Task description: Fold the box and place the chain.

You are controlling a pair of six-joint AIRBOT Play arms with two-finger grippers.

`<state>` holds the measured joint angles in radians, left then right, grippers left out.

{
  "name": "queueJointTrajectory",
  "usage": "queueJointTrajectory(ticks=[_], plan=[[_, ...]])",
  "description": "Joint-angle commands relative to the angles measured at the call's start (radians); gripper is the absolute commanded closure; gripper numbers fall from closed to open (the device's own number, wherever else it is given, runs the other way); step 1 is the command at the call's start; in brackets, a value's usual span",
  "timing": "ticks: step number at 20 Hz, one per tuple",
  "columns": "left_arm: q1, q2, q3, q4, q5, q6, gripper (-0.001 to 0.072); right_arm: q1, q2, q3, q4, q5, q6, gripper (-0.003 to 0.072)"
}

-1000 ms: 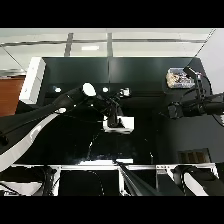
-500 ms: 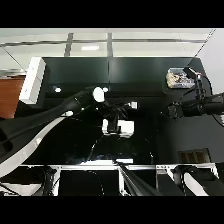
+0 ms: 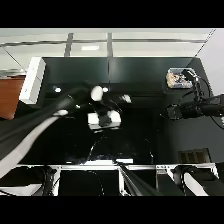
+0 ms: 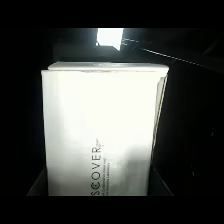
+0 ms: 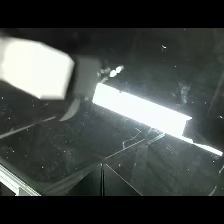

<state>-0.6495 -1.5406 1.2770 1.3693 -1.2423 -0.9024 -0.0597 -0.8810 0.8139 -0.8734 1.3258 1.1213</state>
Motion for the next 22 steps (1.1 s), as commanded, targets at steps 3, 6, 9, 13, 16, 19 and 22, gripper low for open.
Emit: queueJointTrajectory(ticks=[3, 6, 9, 13, 16, 19, 22], plan=[[0.341, 0.216, -0.111, 0.176, -0.237, -0.573, 0.0491, -0.001, 0.001, -0.002, 0.0, -0.019, 0.0, 0.067], [0.579, 0.352, -0.295, 0.216, -0.165, -0.597, 0.049, 0.0, 0.001, -0.002, 0.0, -0.036, 0.0, 0.0671], [0.851, 0.386, -0.375, 0.254, -0.097, -0.598, 0.0491, 0.0, 0.001, -0.002, 0.0, -0.068, -0.013, 0.0671], [1.173, 0.385, -0.366, 0.209, -0.016, -0.586, 0.049, -0.001, 0.001, -0.002, 0.0, -0.118, -0.015, 0.0671], [1.289, 0.353, -0.36, 0.07, 0.008, -0.363, 0.049, 0.0, 0.001, -0.002, 0.001, -0.121, -0.015, 0.0671], [1.27, 0.301, -0.355, 0.022, -0.007, -0.066, 0.0489, 0.0, 0.001, -0.002, 0.001, -0.123, -0.015, 0.0671], [1.236, 0.282, -0.355, 0.088, 0.085, -0.017, 0.049, 0.0, 0.001, -0.002, 0.001, -0.122, -0.014, 0.067]])
